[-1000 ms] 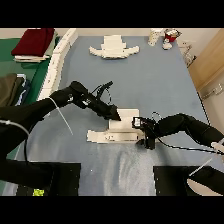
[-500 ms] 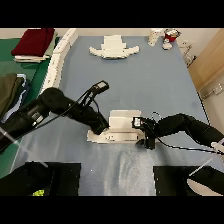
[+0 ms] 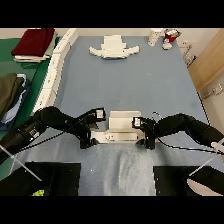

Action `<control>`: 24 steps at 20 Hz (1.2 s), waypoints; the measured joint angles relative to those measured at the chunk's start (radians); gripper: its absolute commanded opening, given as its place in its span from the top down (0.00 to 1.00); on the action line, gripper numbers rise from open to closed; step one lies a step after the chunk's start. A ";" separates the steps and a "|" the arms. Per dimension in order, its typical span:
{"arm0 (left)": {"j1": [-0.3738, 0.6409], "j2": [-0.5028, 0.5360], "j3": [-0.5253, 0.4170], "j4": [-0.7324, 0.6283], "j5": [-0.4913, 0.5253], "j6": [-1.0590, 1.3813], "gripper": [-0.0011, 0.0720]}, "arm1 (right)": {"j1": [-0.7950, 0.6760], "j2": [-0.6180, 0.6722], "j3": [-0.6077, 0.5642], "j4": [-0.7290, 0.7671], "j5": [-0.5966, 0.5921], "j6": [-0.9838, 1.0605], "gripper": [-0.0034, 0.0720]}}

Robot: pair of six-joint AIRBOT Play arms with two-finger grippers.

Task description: Fold the box.

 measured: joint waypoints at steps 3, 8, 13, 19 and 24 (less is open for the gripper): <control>0.000 -0.081 -0.010 -0.039 0.046 0.094 0.02 | 0.000 0.000 0.000 0.000 0.000 0.000 0.28; 0.000 -0.190 -0.014 -0.108 0.118 0.207 0.02 | 0.000 0.000 0.000 0.000 0.000 0.000 0.28; -0.007 -0.224 -0.015 -0.177 0.169 0.307 0.36 | 0.000 0.000 0.000 0.000 0.000 0.000 0.28; -0.011 -0.230 -0.016 -0.242 0.179 0.383 0.76 | 0.000 0.000 0.000 0.000 0.000 0.000 0.28; -0.029 -0.235 -0.016 -0.267 0.172 0.397 0.97 | 0.000 0.000 0.000 0.000 0.000 0.000 0.28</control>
